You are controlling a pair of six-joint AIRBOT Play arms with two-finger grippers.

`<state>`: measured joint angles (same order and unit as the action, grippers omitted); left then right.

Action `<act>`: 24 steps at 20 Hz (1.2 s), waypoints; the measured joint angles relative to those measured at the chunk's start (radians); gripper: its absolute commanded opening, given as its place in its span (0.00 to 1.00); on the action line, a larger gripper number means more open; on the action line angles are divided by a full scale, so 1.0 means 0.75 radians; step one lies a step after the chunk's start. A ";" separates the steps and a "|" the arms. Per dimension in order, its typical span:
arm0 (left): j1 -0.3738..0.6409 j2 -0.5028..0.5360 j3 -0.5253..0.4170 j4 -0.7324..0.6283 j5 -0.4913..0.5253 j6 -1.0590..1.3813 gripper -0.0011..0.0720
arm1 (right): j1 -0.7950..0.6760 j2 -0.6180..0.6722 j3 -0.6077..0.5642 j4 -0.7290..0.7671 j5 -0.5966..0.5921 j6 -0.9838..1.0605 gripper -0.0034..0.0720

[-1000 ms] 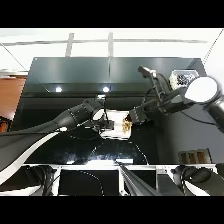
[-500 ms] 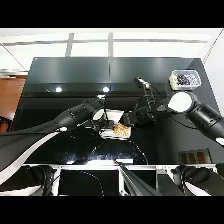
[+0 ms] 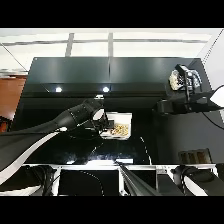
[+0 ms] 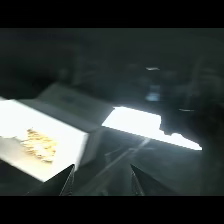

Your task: Fold the box and place the chain.

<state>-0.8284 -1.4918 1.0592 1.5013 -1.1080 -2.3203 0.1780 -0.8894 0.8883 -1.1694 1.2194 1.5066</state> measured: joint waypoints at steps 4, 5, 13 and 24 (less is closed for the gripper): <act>-0.005 0.029 0.044 -0.001 -0.012 -0.027 0.53 | -0.056 0.018 0.000 -0.074 0.017 -0.021 0.59; -0.006 0.049 0.057 -0.001 -0.024 0.000 0.53 | -0.062 0.020 0.000 -0.083 0.018 -0.023 0.59; 0.189 0.427 0.015 -0.051 -0.207 0.630 0.53 | -0.076 0.025 0.000 -0.154 0.023 -0.030 0.59; 0.846 0.614 -0.647 -1.275 0.107 2.962 0.97 | -0.076 0.025 0.000 -0.198 0.008 -0.009 0.59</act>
<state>-0.1940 -1.0309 0.5735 0.5453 -1.0275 -0.0986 0.1207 -0.8707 0.8883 -1.3178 1.2251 1.5002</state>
